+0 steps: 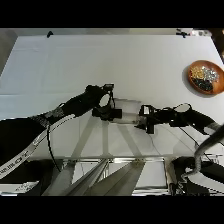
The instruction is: Fold the box and place the chain.
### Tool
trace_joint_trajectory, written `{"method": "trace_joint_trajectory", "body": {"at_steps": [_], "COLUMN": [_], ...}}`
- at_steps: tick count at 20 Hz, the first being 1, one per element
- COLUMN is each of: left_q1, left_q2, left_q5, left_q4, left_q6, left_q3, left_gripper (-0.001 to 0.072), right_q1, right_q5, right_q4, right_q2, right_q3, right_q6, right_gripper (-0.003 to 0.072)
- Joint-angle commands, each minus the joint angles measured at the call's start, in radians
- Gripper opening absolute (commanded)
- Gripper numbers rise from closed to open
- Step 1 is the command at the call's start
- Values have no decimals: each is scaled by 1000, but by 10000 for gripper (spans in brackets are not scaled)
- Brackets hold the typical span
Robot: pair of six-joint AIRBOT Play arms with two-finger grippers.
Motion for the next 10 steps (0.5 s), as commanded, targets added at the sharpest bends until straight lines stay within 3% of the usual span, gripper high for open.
{"method": "trace_joint_trajectory", "body": {"at_steps": [1,4,5,7,8,10], "left_q1": [-6,-15,-18,-22,-22,-22], "left_q2": [-5,-5,-5,-4,-2,14], "left_q5": [10,10,10,10,8,9], "left_q4": [-30,-30,-30,-32,-34,-33], "left_q6": [2,2,2,2,2,6], "left_q3": [1,1,1,1,1,1], "left_gripper": [7,8,48,298,336,340], "right_q1": [1,1,1,1,1,1], "right_q5": [-1,-1,-1,-1,-1,-1], "right_q4": [3,4,3,4,4,4], "right_q2": [0,0,0,0,0,0], "right_q3": [0,0,0,0,0,0], "right_q6": [2,1,1,2,1,2], "right_gripper": [460,460,460,460,460,460]}}
